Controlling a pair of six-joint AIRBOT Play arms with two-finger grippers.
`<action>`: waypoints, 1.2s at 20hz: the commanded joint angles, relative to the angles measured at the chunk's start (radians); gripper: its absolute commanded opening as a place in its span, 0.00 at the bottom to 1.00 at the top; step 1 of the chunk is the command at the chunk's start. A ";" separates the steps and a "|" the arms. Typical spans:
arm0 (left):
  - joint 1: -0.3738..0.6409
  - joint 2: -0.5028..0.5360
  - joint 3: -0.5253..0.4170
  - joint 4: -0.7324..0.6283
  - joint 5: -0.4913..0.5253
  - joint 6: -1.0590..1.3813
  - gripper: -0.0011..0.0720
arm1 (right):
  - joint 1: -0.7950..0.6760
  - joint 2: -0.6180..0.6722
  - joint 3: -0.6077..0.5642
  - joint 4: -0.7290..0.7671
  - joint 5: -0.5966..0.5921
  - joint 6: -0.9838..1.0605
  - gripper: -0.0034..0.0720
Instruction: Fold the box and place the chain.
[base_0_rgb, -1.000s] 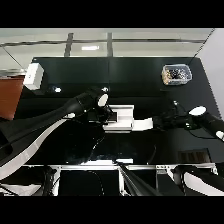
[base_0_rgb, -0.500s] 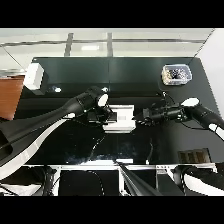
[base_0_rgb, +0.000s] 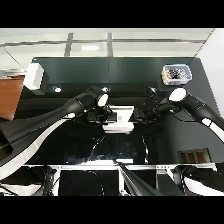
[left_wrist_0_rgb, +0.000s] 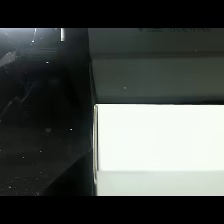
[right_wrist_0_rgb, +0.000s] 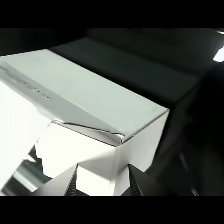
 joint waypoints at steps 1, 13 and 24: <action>0.000 0.000 0.000 -0.001 0.000 0.000 0.05 | 0.073 0.000 0.054 -0.172 -0.010 0.193 0.52; 0.000 0.000 0.000 -0.001 -0.001 0.000 0.05 | 0.288 -0.054 0.118 -0.537 -0.037 0.578 0.52; 0.000 0.000 0.000 -0.001 -0.001 0.000 0.05 | 0.402 -0.151 0.217 -0.788 0.008 0.871 0.46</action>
